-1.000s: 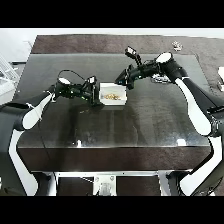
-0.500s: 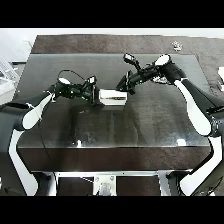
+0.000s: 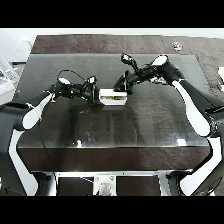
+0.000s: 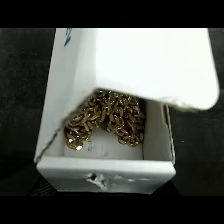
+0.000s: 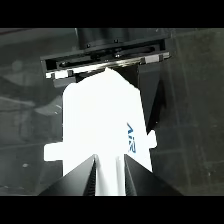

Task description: Fold the box and place the chain.

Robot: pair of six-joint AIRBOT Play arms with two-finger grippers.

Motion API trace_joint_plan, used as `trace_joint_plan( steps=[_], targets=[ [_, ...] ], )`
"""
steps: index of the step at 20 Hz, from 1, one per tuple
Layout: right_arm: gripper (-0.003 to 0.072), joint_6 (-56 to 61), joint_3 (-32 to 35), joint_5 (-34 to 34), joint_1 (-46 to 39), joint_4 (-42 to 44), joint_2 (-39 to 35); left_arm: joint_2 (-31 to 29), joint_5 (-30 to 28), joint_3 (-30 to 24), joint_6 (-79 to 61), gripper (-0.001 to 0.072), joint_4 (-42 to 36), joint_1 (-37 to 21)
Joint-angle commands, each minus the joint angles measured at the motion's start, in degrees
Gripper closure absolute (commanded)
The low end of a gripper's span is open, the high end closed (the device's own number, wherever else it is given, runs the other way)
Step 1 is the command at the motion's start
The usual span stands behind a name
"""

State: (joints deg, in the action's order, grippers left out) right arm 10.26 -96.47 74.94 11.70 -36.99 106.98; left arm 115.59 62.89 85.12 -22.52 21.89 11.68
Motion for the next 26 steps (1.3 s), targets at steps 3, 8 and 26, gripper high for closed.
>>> trace_joint_plan(
  steps=[3,8,26],
  targets=[
    [0.0458,-3.28,1.79,-2.14,0.11,0.09,0.02,0.0,-0.04,0.0,0.02,0.0357,0.0,-0.04],
    [0.046,-5.42,3.43,-4.5,0.11,1.16,-0.04,0.0,-0.02,0.0,0.02,0.0357,0.0,-0.04],
    [0.0487,-7.58,6.01,-3.56,0.37,1.6,-0.09,0.0,-0.02,0.0,0.02,0.0357,0.0,-0.04]
  ],
)
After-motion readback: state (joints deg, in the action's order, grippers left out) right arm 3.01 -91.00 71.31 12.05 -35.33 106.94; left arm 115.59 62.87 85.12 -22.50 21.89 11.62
